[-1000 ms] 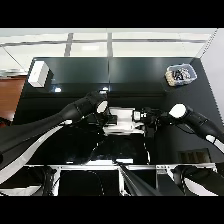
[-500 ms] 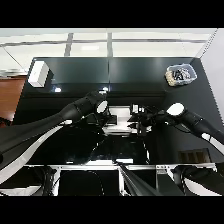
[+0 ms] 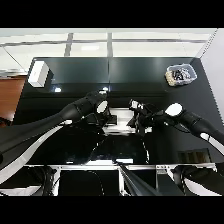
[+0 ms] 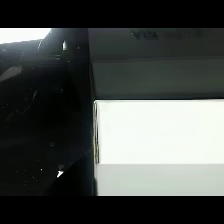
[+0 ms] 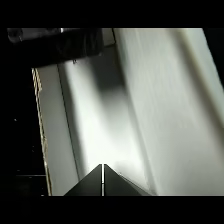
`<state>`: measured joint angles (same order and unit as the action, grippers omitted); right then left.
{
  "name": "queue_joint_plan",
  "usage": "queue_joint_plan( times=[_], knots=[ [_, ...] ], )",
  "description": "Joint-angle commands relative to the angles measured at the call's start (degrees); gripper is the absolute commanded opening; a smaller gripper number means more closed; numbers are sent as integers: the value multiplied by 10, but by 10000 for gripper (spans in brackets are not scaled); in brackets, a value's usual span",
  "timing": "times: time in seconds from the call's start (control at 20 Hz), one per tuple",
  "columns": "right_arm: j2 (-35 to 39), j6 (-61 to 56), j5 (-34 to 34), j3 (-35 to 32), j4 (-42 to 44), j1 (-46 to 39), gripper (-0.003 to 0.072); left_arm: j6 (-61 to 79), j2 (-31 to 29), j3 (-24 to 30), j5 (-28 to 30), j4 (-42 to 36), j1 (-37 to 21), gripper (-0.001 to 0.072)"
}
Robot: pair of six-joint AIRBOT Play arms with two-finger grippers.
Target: Fold the box and place the chain.
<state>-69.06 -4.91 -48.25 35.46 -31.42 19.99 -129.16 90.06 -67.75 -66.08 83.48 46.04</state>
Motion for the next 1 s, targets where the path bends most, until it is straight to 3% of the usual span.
queue_joint_plan(
  times=[0.0,0.15,0.3,0.4,0.5,0.8,0.95],
  knots=[
    [61,-278,-51,20,-87,-33,20,0,0,0,-1,0,0,28],
    [122,-573,-112,47,-221,-146,20,0,0,0,-1,0,0,28],
    [120,-714,-106,16,-263,-293,20,0,0,0,0,0,0,28],
    [98,-712,-123,-26,-187,-361,20,0,0,0,-1,0,0,28],
    [60,-654,-164,-55,-103,-369,20,0,0,0,-2,0,0,28],
    [-67,-562,-147,-65,6,-240,21,0,0,0,-2,0,0,29],
    [-80,-494,-144,-53,45,-204,22,0,0,0,-2,0,0,29]
  ],
)
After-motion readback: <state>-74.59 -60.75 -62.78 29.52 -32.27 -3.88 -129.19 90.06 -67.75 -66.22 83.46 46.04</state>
